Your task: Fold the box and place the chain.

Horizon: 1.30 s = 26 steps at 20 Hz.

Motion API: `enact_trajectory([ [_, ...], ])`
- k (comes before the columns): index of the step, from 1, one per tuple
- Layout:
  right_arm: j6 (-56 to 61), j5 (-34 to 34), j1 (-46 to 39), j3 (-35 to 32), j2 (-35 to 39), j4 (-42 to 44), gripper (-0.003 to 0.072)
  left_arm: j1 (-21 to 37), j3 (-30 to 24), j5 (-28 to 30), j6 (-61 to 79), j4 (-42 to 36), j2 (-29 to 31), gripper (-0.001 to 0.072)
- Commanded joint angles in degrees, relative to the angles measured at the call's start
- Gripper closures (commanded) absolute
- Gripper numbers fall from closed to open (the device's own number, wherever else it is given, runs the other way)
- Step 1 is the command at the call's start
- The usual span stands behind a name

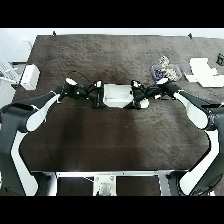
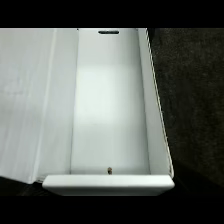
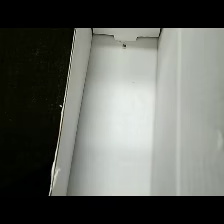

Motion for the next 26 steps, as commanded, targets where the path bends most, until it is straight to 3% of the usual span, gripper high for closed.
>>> enact_trajectory([
  [1,0.04,-0.09,0.07,0.00,0.02,0.17,0.0087,-0.15,0.09,0.74,0.02,-0.39,-0.48,0.0002],
  [5,0.04,-0.09,0.07,0.00,0.02,0.17,0.0087,-0.15,0.09,0.57,0.02,-0.76,-0.61,0.0020],
  [6,0.04,-0.11,0.07,0.00,0.02,0.17,0.0087,-0.15,0.07,0.17,0.00,-0.72,-0.61,0.0135],
  [7,0.04,-0.09,0.07,0.00,0.02,0.17,0.0087,-0.15,0.04,0.11,0.00,-0.63,-0.61,0.0306],
  [8,0.04,-0.11,0.07,0.00,0.02,0.17,0.0087,-0.15,0.04,0.13,0.00,-0.57,-0.61,0.0365],
  [26,0.04,-0.11,0.07,0.00,0.02,0.17,0.0088,-0.15,0.04,0.74,-0.02,-0.39,-0.57,0.0362],
])
